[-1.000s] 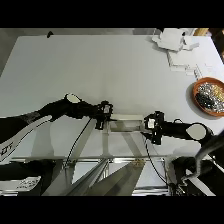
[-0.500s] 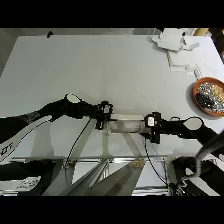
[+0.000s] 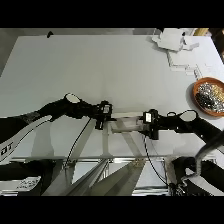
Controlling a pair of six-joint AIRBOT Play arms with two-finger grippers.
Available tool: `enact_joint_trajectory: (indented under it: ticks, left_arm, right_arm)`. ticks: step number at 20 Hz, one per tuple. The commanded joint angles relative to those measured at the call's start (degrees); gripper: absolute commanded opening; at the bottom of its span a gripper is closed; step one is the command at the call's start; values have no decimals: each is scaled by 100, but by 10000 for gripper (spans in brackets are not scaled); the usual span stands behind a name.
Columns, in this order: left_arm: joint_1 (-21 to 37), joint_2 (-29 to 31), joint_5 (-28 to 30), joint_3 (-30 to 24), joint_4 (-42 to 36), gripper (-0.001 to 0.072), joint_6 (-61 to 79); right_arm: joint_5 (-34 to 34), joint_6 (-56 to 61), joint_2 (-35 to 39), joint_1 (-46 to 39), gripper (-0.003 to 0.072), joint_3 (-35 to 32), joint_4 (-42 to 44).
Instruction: Fold the box and place the chain.
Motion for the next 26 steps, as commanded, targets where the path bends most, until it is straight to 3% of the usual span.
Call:
enact_joint_trajectory:
  ticks: [1,7,20,26]
  left_arm:
    - [-4,-4,7,0,0,11,7]
    - [-4,-4,7,0,0,11,7]
    - [-4,-4,7,0,0,11,7]
    - [-4,-4,7,0,0,11,7]
  right_arm:
    - [120,291,111,-2,593,48,-483]
    - [103,308,570,-2,593,48,-560]
    - [50,828,686,-2,596,46,-920]
    - [-39,197,743,-2,597,46,-494]
